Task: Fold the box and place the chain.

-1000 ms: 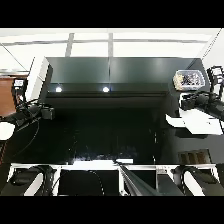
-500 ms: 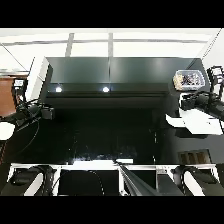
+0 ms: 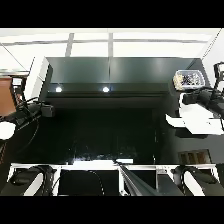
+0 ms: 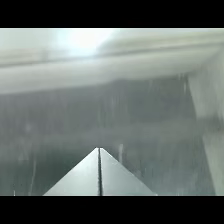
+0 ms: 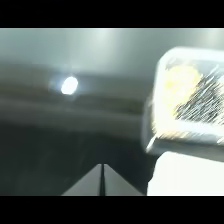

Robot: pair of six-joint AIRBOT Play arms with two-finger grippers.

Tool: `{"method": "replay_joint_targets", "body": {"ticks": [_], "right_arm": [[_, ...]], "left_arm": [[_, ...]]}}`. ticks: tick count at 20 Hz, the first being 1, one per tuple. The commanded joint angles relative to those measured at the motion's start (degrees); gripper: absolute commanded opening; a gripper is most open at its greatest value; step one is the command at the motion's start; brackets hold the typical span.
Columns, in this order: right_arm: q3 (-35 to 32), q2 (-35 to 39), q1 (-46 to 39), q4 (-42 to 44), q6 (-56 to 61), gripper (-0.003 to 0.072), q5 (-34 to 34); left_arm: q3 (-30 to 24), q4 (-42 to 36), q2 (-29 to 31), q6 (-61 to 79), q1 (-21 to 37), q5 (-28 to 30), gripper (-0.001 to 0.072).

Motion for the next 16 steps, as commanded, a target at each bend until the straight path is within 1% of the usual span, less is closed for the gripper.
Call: {"method": "replay_joint_targets", "body": {"ticks": [1,2,3,5,6,7,8,9,11,12,13,14,16], "right_arm": [[0.0,-4.5,-0.5,1.4,0.3,0.0649,-14.4],[0.2,-6.8,-0.6,1.4,0.3,0.0704,-15.8],[1.2,-9.1,-1.2,0.8,0.3,0.0704,-15.3],[5.6,-12.7,-4.9,0.0,2.1,0.0703,-15.4],[9.0,-14.8,-8.5,-0.3,4.8,0.0703,-14.8],[13.4,-17.6,-13.6,-1.3,8.4,0.0703,-11.9],[18.0,-20.6,-19.0,-2.9,12.9,0.0703,-7.0],[23.1,-24.3,-24.7,-6.0,19.2,0.0703,0.1],[32.5,-31.4,-33.8,-17.2,30.3,0.0703,16.8],[36.2,-34.6,-37.3,-23.1,33.7,0.0703,24.9],[39.2,-37.5,-40.5,-27.3,34.2,0.0702,32.0],[40.7,-39.5,-43.2,-28.1,32.5,0.0699,36.3],[41.7,-42.9,-47.3,-23.8,26.0,0.0697,42.2]], "left_arm": [[-0.3,-5.3,-3.9,0.0,-0.6,13.0,0.0399],[0.2,-5.3,-5.7,0.0,-1.3,14.6,0.0711],[1.1,-5.1,-7.3,0.2,-2.0,13.6,0.0712],[3.4,-3.7,-9.4,0.2,-3.1,8.6,0.0712],[4.5,-2.4,-9.9,0.2,-3.2,5.4,0.0712],[5.1,-0.7,-9.9,0.2,-3.2,2.5,0.0712],[5.4,1.2,-9.9,0.1,-3.2,0.5,0.0712],[5.4,2.2,-9.8,0.0,-3.1,-1.2,0.0712],[5.4,3.5,-9.8,0.0,-3.0,-4.0,0.0712],[5.4,3.7,-9.8,0.0,-3.0,-4.5,0.0712],[5.4,3.7,-9.8,0.0,-3.0,-4.7,0.0712],[5.4,3.7,-9.8,0.0,-3.0,-4.7,0.0712],[5.4,3.7,-9.9,-0.1,-3.0,-5.1,0.0711]]}}
